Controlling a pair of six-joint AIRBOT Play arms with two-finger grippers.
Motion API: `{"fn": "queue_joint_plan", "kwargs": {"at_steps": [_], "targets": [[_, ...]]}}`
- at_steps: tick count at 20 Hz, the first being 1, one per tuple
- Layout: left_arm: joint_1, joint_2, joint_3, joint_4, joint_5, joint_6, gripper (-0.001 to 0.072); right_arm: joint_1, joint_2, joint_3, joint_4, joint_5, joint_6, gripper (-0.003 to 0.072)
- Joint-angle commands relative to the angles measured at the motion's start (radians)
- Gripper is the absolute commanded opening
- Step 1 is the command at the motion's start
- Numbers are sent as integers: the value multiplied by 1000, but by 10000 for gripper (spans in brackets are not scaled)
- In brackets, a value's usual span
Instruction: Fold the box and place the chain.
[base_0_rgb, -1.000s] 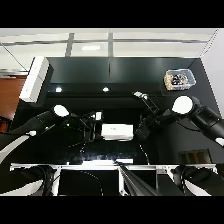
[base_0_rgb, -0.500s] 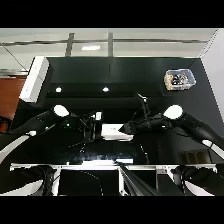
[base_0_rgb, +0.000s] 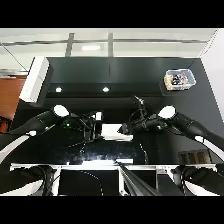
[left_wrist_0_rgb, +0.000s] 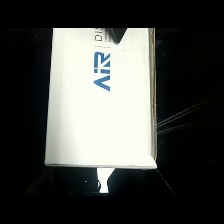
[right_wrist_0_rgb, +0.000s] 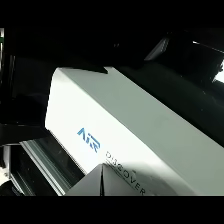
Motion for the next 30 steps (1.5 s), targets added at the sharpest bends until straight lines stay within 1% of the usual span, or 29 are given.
{"fn": "queue_joint_plan", "kwargs": {"at_steps": [1, 3, 5, 7, 8, 9, 11, 12, 15, 16, 18, 19, 21, 23, 26, 28, 30], "targets": [[0, 0, 1, -1, -1, -1, 389, 0, -5, 2, -19, 0, -16, 17], [1, 1, 1, -4, -15, -2, 389, -11, 11, 32, -16, 67, -50, 17], [6, 12, 1, 12, -41, -2, 390, -43, 62, 79, -22, 164, -50, 17], [12, 37, 1, 88, -60, -14, 409, -105, 144, 121, -40, 253, -47, 17], [16, 51, 2, 137, -60, -51, 493, -150, 193, 136, -59, 287, -37, 17], [21, 68, 2, 183, -56, -126, 711, -199, 241, 143, -80, 309, -21, 17], [37, 111, 2, 272, -61, -226, 713, -305, 335, 144, -141, 330, 20, 17], [47, 138, 2, 304, -82, -256, 713, -355, 372, 144, -177, 340, 39, 17], [57, 221, 8, 316, -149, -373, 712, -463, 422, 144, -223, 377, 56, 17], [45, 242, 21, 304, -155, -427, 711, -482, 422, 144, -224, 382, 56, 17], [-12, 248, 70, 306, -152, -516, 709, -503, 422, 144, -233, 365, 56, 17], [-50, 240, 98, 304, -140, -534, 708, -507, 422, 144, -241, 351, 56, 17], [-111, 203, 158, 276, -69, -551, 708, -510, 422, 144, -246, 329, 56, 17], [-132, 123, 220, 253, -35, -551, 708, -512, 422, 144, -246, 328, 60, 17], [-172, 5, 293, 251, -83, -552, 709, -512, 422, 144, -245, 329, 60, 17], [-207, -39, 311, 252, -78, -552, 709, -512, 422, 144, -245, 330, 64, 17], [-220, -63, 315, 253, -84, -552, 708, -512, 422, 144, -246, 330, 66, 17]]}}
